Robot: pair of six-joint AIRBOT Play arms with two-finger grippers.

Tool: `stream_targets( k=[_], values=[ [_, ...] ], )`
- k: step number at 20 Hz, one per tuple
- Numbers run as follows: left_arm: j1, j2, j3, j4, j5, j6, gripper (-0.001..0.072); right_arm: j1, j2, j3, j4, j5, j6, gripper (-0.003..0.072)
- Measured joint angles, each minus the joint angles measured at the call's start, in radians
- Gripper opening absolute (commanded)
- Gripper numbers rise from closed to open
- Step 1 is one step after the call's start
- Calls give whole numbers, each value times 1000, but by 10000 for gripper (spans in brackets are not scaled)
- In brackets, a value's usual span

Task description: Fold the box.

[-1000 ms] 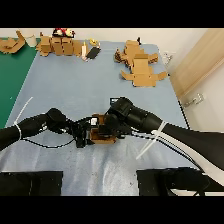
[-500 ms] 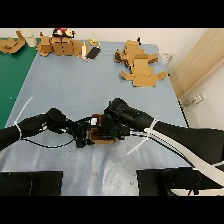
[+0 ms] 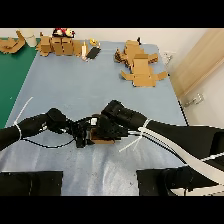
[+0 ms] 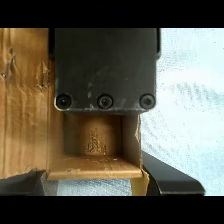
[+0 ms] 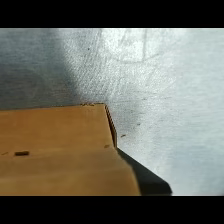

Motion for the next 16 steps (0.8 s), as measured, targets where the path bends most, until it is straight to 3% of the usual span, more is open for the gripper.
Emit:
stream_targets(
  k=[3, 6, 7, 9, 10, 16],
  values=[
    [0, 0, 0, 0, 0, 0, 399, 0, -2, 1, -9, -20, -1, 26],
    [0, 0, 0, 1, 0, 2, 399, 0, -2, 3, -10, -27, -3, 3],
    [0, 0, 0, 1, 0, 2, 399, 0, -2, 3, -11, -31, -4, 17],
    [0, 0, 0, 0, 0, 0, 399, 0, -3, 2, -14, -35, -16, 339],
    [0, 0, 0, 0, 0, 0, 399, 0, -2, 1, -14, -34, -23, 392],
    [0, 0, 0, 0, 0, 0, 399, 1, 45, 2, -18, -42, -29, 393]
  ],
)
